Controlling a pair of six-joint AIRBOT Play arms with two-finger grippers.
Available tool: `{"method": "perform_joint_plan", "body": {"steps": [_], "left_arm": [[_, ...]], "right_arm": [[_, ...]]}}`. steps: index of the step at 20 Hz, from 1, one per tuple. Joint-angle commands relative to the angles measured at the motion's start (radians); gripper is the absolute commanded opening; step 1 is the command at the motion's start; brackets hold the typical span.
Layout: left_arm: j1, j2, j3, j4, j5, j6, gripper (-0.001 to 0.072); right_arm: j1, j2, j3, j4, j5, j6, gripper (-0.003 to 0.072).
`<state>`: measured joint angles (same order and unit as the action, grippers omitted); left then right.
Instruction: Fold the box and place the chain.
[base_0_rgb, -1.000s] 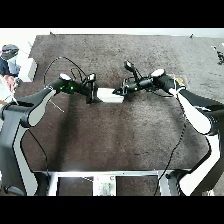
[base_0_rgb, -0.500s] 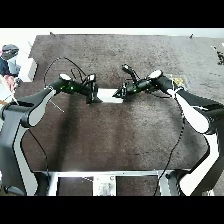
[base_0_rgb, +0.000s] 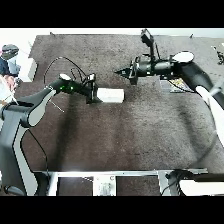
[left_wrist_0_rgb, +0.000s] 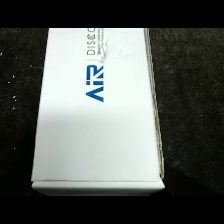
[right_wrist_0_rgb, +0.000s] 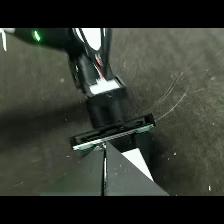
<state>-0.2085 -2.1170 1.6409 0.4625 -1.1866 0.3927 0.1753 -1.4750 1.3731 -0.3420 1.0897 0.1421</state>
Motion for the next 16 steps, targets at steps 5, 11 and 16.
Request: {"method": "perform_joint_plan", "body": {"steps": [5, 11, 16], "left_arm": [[0.0, 0.0, 0.0, -0.021, -0.002, 0.0, 0.0485], [0.0, 0.001, 0.0, -0.05, 0.0, 0.0, 0.0485], [0.007, 0.001, 0.0, -0.066, 0.008, 0.0, 0.0485]], "right_arm": [[-0.051, 0.497, -0.595, -0.077, -0.455, 0.135, 0.001], [-0.051, 0.679, -0.869, -0.084, -0.578, 0.136, 0.0011], [-0.051, 0.687, -0.898, -0.085, -0.582, 0.143, 0.0011]]}}
